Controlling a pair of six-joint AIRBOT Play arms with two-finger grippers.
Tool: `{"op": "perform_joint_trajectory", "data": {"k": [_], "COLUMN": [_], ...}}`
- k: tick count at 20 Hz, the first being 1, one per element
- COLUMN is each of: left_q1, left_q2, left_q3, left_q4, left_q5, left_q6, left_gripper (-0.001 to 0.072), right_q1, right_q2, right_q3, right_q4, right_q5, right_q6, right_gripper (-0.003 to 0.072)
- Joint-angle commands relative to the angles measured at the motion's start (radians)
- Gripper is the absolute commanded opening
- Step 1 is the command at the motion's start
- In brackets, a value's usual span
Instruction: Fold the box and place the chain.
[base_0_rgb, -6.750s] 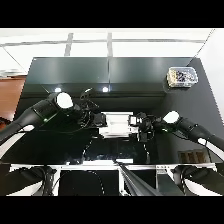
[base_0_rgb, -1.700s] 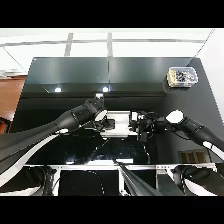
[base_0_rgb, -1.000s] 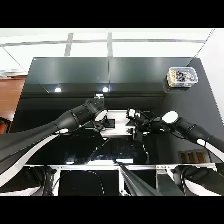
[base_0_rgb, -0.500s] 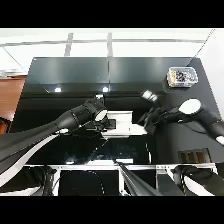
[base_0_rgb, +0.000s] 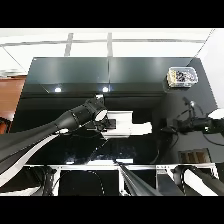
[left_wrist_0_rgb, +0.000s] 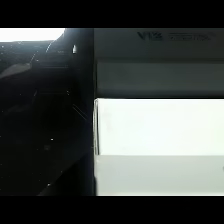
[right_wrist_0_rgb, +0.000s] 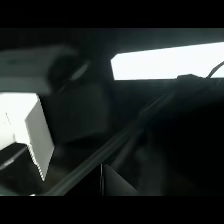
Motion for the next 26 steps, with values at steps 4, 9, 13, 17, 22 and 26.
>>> {"op": "perform_joint_trajectory", "data": {"k": [4, 9, 13, 17, 22, 26], "left_q1": [0.001, 0.002, 0.001, 0.002, 0.001, 0.001], "left_q2": [0.000, 0.000, 0.000, 0.000, 0.000, -0.001], "left_q3": [0.001, 0.001, 0.001, 0.001, 0.001, 0.001], "left_q4": [-0.010, -0.009, -0.010, -0.009, -0.009, -0.009], "left_q5": [0.014, 0.016, 0.016, 0.024, 0.023, 0.034], "left_q6": [0.000, 0.000, 0.000, 0.000, 0.000, 0.000], "left_gripper": [0.0025, 0.0025, 0.0025, 0.0025, 0.0025, 0.0025], "right_q1": [0.206, 0.293, 0.261, 0.304, 0.409, 0.467], "right_q2": [-0.186, -0.232, -0.232, -0.232, -0.232, -0.230], "right_q3": [-0.031, 0.082, 0.154, 0.156, 0.166, 0.166], "right_q4": [0.293, 0.335, 0.335, 0.359, 0.376, 0.374], "right_q5": [-0.102, 0.038, 0.132, 0.126, 0.046, -0.027], "right_q6": [-0.111, -0.259, -0.218, -0.206, -0.139, -0.084], "right_gripper": [0.0009, 0.0025, 0.0535, 0.0535, 0.0489, 0.0429]}}
